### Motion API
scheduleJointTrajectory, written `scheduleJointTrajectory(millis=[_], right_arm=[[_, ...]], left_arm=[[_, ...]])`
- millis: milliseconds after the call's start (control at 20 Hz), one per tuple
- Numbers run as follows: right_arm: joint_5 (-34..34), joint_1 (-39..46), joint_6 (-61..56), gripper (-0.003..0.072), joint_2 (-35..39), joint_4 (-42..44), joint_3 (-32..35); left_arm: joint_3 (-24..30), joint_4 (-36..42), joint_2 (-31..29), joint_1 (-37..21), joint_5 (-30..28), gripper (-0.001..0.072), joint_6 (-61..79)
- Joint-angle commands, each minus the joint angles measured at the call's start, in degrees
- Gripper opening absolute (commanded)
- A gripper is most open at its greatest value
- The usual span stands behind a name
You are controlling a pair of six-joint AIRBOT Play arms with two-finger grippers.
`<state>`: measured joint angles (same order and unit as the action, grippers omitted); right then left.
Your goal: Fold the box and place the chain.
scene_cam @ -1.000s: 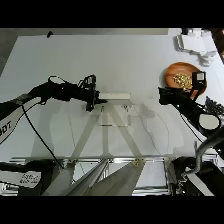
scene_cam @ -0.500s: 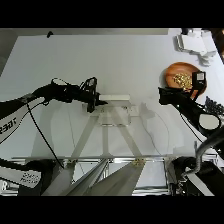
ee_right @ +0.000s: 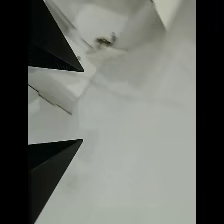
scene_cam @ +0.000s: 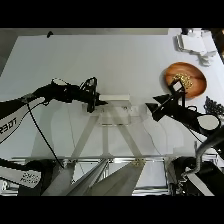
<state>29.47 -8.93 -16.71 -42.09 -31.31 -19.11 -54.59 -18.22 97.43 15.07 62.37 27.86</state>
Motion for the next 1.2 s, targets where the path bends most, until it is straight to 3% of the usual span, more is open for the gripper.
scheduleJointTrajectory(millis=[0, 100, 300, 500, 600, 650, 700, 750, 1150], right_arm=[[6.10, -0.07, 18.45, 0.0474, -0.02, -0.17, -0.07], [6.05, -1.11, 27.43, 0.0475, -0.04, -0.33, -0.07], [6.10, -5.35, 33.59, 0.0480, -1.33, -0.39, -0.55], [15.08, -5.35, 36.50, 0.0485, -15.02, -2.36, -9.57], [15.80, -5.35, 36.48, 0.0488, -22.77, -2.89, -13.55], [15.32, -5.35, 36.46, 0.0517, -25.66, -3.19, -14.05], [14.88, -5.81, 36.26, 0.0675, -27.50, -3.48, -14.05], [14.95, -6.62, 36.28, 0.0717, -28.61, -4.68, -14.03], [13.29, -10.05, 30.08, 0.0717, -29.07, -9.88, -14.01]], left_arm=[[0.00, -0.04, 0.04, 0.04, 0.00, 0.0009, 0.02], [0.00, -0.04, 0.04, 0.04, -0.02, 0.0009, 0.02], [0.00, -0.04, 0.04, 0.04, 0.00, 0.0009, 0.02], [0.00, -0.04, 0.04, 0.04, -0.02, 0.0009, 0.02], [0.00, -0.04, 0.04, 0.04, -0.02, 0.0009, 0.02], [0.00, -0.04, 0.04, 0.04, -0.02, 0.0009, 0.02], [0.00, -0.04, 0.04, 0.04, -0.02, 0.0010, 0.02], [0.00, -0.04, 0.04, 0.04, -0.02, 0.0009, 0.02], [0.00, -0.04, 0.04, 0.04, -0.02, 0.0010, 0.02]])
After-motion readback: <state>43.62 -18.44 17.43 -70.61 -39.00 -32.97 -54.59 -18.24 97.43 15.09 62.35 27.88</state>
